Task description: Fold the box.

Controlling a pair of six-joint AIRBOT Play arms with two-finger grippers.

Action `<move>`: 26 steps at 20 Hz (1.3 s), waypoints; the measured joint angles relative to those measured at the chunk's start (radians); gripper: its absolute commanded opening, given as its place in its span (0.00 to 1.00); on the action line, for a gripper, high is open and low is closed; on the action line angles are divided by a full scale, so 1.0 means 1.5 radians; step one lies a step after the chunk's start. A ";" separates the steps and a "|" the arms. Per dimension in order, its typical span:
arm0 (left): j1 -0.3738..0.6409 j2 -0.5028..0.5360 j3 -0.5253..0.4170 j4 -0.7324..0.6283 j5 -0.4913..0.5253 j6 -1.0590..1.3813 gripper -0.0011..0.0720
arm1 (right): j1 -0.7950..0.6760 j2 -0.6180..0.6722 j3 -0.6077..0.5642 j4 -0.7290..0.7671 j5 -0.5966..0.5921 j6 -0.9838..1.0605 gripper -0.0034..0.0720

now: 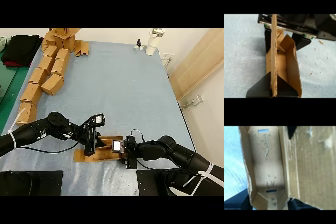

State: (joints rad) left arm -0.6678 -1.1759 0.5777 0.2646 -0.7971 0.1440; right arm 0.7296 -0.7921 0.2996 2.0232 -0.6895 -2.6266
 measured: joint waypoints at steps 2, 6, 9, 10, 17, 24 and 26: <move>0.000 0.000 0.000 0.000 0.000 0.000 0.03 | 0.000 0.000 0.000 -0.001 0.000 0.000 0.65; 0.000 0.000 0.000 0.001 -0.001 0.000 0.03 | 0.000 0.000 0.000 -0.002 -0.001 0.000 0.65; 0.000 0.000 0.000 0.000 0.000 0.000 0.03 | 0.000 0.000 0.000 -0.003 -0.002 0.000 0.65; 0.000 0.000 0.000 0.000 0.002 0.000 0.03 | 0.000 0.000 0.000 -0.003 0.000 0.000 0.65; 0.000 0.000 0.000 -0.005 0.001 0.000 0.03 | 0.000 0.000 0.000 -0.003 -0.001 0.000 0.65; 0.000 0.000 0.000 -0.045 0.001 0.000 0.03 | -0.001 0.001 0.000 -0.003 0.001 0.002 0.65; 0.000 -0.001 0.000 -0.050 0.003 0.000 0.03 | -0.001 0.001 0.000 -0.003 0.001 0.001 0.65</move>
State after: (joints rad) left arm -0.6678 -1.1767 0.5777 0.1890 -0.7921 0.1444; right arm 0.7284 -0.7914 0.2993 2.0182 -0.6888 -2.6247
